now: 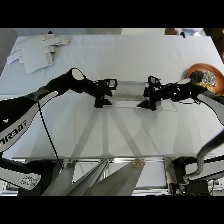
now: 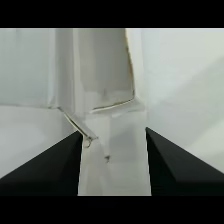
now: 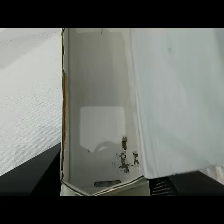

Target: Fold the box and place the chain.

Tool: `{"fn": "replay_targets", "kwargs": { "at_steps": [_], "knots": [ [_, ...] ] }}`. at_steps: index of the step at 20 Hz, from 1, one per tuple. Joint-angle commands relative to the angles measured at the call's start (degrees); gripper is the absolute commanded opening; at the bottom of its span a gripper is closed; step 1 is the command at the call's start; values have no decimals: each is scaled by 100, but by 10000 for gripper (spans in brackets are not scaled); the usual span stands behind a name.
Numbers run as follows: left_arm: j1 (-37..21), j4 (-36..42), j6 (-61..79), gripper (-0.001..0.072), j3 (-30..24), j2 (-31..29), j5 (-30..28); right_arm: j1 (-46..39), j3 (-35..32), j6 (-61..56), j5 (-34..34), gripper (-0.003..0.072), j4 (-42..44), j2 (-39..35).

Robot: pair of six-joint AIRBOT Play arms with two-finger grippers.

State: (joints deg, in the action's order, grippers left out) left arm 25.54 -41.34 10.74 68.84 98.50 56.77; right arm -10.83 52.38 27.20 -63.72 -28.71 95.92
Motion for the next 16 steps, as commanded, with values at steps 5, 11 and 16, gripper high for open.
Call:
{"fn": "replay_targets", "kwargs": {
  "at_steps": [5,11,16],
  "knots": [
    [4,188,411,362,0,7,50,4,0,-13,7,445,7,2],
    [63,201,601,274,0,7,-433,4,0,-13,7,445,7,2],
    [101,476,704,200,-2,7,-640,4,0,-13,7,445,7,2]
  ]
}}
